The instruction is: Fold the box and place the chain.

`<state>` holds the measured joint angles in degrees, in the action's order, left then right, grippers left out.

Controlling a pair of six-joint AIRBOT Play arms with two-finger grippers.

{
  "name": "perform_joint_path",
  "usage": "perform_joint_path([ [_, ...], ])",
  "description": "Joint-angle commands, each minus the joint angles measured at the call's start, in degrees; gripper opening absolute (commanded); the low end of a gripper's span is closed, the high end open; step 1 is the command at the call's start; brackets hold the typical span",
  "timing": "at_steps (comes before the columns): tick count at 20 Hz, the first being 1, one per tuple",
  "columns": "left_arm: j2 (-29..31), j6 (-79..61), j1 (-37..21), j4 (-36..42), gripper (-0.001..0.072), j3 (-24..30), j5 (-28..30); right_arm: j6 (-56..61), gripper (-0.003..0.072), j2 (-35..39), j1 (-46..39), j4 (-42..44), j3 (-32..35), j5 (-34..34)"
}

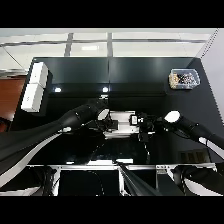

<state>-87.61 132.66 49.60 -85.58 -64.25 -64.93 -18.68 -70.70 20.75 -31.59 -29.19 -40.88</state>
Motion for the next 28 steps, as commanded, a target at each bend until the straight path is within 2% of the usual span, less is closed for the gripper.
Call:
perform_joint_path([
  [1,-0.74,1.36,0.37,-0.81,0.0345,-0.46,-0.17,0.0,0.0068,0.02,0.04,0.02,-0.02,-0.02],
  [2,-1.01,1.36,0.35,-0.68,0.027,-0.46,-0.15,0.02,0.0068,0.02,0.04,0.02,-0.02,-0.02],
  [3,-1.14,1.36,0.37,-0.66,0.0044,-0.46,-0.09,0.02,0.0068,0.02,0.04,0.02,-0.02,-0.02],
  [4,-1.14,1.33,0.48,-0.66,0.0026,-0.46,0.24,0.0,0.0068,0.02,0.04,0.02,-0.02,-0.02],
  [7,-1.14,1.36,0.7,-0.5,0.0033,-0.48,0.35,0.02,0.0068,0.02,0.04,0.02,-0.02,-0.02],
  [8,-1.14,1.36,0.7,-0.48,0.0116,-0.52,0.33,0.02,0.0068,0.02,0.04,0.02,-0.02,-0.02],
  [9,-1.14,1.36,0.7,-0.5,0.0326,-0.63,0.26,0.0,0.0068,0.02,0.04,0.02,-0.02,-0.02],
  [10,-1.14,1.36,0.7,-0.52,0.0466,-0.81,0.07,0.02,0.0068,0.02,0.04,0.02,-0.02,-0.02],
  [11,-1.14,1.33,0.68,-0.63,0.0468,-1.03,0.0,0.02,0.0068,0.02,0.04,0.02,-0.02,-0.02],
  [12,-1.14,1.36,0.7,-0.87,0.0452,-1.22,0.07,0.0,0.0068,0.02,0.04,0.02,-0.02,-0.02],
  [13,-1.14,1.36,0.68,-0.92,0.0284,-1.33,0.24,0.02,0.0069,0.02,0.04,0.02,-0.02,-0.02],
  [14,-1.14,1.33,0.68,-0.98,0.0033,-1.44,0.42,0.02,0.0068,0.02,0.04,0.02,-0.02,-0.02],
  [25,-1.16,1.11,0.76,-0.28,0.0027,-1.53,0.07,0.02,0.0069,0.02,0.07,0.0,-0.02,-0.61],
  [26,-1.16,1.11,0.76,-0.26,0.0027,-1.53,-0.11,0.02,0.0128,0.02,0.07,-0.13,-0.02,-1.09],
  [27,-1.16,1.11,0.76,-0.26,0.0028,-1.53,-0.39,1.03,0.054,0.04,0.07,0.2,-0.09,-1.14],
  [28,-1.14,1.11,0.74,-0.24,0.0028,-1.55,-0.44,6.67,0.0701,0.44,0.0,-1.05,-0.81,-2.03],
])
